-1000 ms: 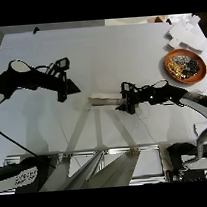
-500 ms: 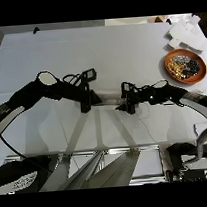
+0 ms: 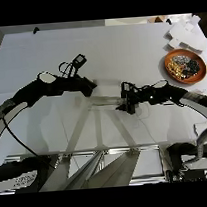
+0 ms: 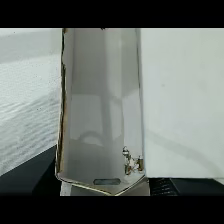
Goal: Fold the box and place the chain.
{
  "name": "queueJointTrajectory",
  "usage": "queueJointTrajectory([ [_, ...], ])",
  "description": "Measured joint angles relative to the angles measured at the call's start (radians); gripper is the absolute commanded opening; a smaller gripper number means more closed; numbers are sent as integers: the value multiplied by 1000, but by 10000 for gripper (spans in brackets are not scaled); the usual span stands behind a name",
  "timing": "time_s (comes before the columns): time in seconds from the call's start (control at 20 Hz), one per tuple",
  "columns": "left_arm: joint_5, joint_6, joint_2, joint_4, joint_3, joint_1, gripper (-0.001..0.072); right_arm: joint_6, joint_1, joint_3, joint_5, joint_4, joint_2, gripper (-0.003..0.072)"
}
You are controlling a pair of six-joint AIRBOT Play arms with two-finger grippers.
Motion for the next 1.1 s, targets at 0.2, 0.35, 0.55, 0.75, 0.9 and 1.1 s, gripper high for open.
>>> queueJointTrajectory([
  [0.2,-62,-21,-15,-5,0,40,10,0,0,0,0,0,0,434],
  [0.35,-135,-25,-17,-14,0,63,11,0,0,0,0,-1,0,434],
  [0.55,-287,-19,9,-27,0,98,11,0,0,0,-2,-2,0,434],
  [0.75,-377,84,90,53,0,130,10,0,0,0,-1,-2,0,434],
  [0.9,-397,182,154,160,1,133,29,0,0,0,-1,-2,0,434],
  [1.1,-399,241,171,272,1,134,580,0,0,0,-1,-1,0,434],
])
